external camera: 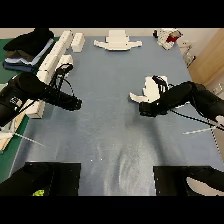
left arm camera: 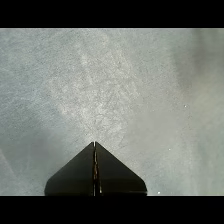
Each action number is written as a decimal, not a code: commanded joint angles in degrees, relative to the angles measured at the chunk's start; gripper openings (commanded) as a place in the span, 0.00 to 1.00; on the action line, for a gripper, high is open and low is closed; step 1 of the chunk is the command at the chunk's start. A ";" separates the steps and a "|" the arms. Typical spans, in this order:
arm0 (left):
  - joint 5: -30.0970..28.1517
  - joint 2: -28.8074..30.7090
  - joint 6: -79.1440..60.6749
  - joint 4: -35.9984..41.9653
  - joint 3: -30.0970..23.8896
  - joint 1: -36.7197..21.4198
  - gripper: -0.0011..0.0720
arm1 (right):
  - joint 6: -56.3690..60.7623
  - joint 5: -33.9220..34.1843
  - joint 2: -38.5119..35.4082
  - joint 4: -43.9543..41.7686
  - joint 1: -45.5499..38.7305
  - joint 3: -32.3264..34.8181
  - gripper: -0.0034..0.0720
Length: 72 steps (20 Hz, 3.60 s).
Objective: Fold the box.
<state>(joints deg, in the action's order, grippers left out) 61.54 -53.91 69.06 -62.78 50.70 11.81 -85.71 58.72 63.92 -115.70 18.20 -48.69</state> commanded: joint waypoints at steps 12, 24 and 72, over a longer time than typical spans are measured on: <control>-0.02 0.04 0.00 -0.02 0.00 0.00 0.03 | 2.75 5.68 2.36 1.62 -13.77 -7.72 0.44; -3.54 0.04 -0.02 0.02 0.00 0.00 0.03 | -21.73 19.04 22.01 -2.01 -55.47 -26.56 0.45; -3.30 0.02 0.02 0.15 0.00 0.00 0.03 | -33.66 21.70 45.77 -12.31 -54.42 -42.73 0.39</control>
<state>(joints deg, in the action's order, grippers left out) 58.13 -53.91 69.08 -62.74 50.70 11.81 -118.96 77.12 108.25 -127.04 -37.15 -91.13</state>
